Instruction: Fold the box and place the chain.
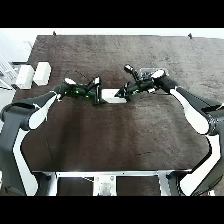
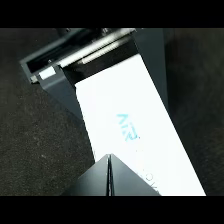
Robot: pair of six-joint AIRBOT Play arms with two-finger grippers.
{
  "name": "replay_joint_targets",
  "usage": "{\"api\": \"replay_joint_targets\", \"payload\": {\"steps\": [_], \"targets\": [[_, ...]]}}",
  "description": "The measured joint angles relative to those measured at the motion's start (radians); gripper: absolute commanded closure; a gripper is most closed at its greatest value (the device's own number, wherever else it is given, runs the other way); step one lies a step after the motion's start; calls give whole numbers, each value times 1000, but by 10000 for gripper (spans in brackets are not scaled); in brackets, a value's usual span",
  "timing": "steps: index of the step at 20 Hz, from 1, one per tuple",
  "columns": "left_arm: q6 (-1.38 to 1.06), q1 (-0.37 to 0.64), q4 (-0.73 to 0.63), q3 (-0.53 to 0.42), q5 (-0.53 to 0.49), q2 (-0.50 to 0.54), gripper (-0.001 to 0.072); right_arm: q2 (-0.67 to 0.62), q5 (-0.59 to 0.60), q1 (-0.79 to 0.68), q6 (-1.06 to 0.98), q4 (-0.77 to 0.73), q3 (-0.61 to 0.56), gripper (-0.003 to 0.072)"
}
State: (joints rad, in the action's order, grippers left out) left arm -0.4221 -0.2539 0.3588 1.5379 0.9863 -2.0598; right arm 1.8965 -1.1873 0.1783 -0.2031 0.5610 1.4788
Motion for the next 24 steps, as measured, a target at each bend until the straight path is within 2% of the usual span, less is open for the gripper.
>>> {"api": "replay_joint_targets", "payload": {"steps": [7, 9, 11, 15, 19, 24], "targets": [[2, 0, 0, 0, 0, 0, 431, -8, -11, 0, -23, 28, 8, 682], [6, 0, -1, 0, -1, 0, 431, -39, -15, -5, -17, -10, 13, 682], [6, 0, -1, 0, -1, 0, 431, -104, -12, -12, -1, -102, 18, 682], [5, 0, -1, 0, -1, 0, 431, -274, -13, -21, -24, -182, -11, 683], [3, 0, -1, 0, -1, 0, 431, -504, -8, -37, -77, -182, -181, 683], [3, 0, -3, 0, -1, 0, 431, -802, 160, -91, -102, -176, -548, 682]]}}
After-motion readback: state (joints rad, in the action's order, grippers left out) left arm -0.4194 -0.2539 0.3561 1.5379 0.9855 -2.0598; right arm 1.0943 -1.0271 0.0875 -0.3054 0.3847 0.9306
